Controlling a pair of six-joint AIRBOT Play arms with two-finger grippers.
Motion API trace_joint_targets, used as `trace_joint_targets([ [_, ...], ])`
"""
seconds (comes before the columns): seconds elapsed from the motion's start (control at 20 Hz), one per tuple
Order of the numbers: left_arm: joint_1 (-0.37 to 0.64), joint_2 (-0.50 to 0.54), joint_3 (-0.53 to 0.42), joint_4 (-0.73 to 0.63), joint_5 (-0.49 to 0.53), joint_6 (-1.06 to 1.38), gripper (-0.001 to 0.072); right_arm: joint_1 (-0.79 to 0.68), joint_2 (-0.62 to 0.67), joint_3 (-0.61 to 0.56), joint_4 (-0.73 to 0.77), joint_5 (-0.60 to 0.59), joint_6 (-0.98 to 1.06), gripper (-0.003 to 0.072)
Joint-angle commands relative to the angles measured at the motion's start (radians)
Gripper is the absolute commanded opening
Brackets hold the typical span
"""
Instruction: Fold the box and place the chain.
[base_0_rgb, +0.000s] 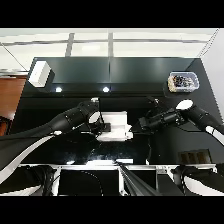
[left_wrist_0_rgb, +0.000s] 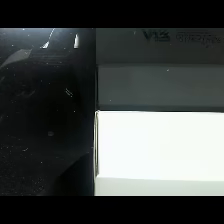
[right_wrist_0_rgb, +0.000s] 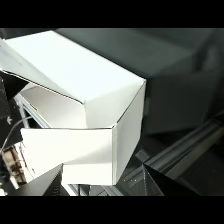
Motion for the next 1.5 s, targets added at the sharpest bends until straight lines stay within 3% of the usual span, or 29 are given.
trace_joint_targets([
  [0.0,0.001,0.0,0.0,0.0,0.0,0.0,0.0026,0.071,-0.001,0.021,0.0,-0.053,0.019,0.0558],
  [0.5,0.001,0.0,0.0,0.0,0.0,0.0,0.0026,0.293,-0.001,0.159,-0.274,-0.281,0.397,0.0558],
  [0.9,0.001,0.0,0.0,0.0,0.0,0.0,0.0026,0.367,-0.002,0.201,-0.37,-0.284,0.536,0.0549],
  [0.95,0.001,0.0,0.0,0.0,0.0,0.0,0.0026,0.371,-0.002,0.201,-0.375,-0.284,0.541,0.0444],
  [1.0,0.001,0.0,0.0,0.0,0.0,0.0,0.0026,0.378,-0.003,0.201,-0.381,-0.285,0.546,0.0431],
  [1.25,0.001,0.0,0.0,0.0,0.0,0.0,0.0026,0.422,-0.004,0.208,-0.528,-0.285,0.685,0.0431],
  [1.45,0.001,0.0,0.0,0.0,0.0,0.0,0.0026,0.433,-0.004,0.208,-0.553,-0.292,0.747,0.0418],
])
